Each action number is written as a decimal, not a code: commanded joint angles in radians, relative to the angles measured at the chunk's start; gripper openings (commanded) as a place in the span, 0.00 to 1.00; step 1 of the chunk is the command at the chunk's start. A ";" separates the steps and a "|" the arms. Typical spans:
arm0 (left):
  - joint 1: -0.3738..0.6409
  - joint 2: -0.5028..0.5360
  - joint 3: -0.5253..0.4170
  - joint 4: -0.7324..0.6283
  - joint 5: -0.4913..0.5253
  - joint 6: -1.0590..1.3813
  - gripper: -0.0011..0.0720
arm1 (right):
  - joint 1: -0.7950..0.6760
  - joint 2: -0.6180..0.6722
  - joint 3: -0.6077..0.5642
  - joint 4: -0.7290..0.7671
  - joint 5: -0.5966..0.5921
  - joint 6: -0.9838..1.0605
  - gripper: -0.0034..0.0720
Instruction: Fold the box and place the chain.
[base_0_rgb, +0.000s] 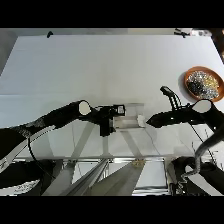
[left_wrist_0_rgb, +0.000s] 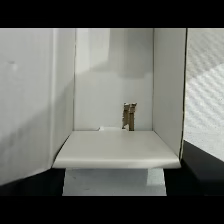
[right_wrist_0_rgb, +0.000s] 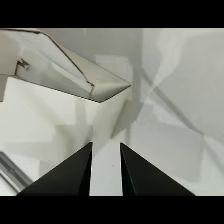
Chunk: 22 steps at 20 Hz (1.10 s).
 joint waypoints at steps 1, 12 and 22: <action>0.000 0.000 0.000 0.000 -0.009 0.000 0.45 | 0.000 0.019 0.001 0.052 0.018 -0.003 0.49; 0.000 0.000 0.000 0.000 -0.009 0.000 0.45 | 0.127 -0.004 0.001 0.029 -0.117 0.134 0.68; -0.001 0.000 0.000 0.000 -0.009 0.000 0.45 | 0.338 -0.009 0.127 -0.335 -0.174 0.631 0.68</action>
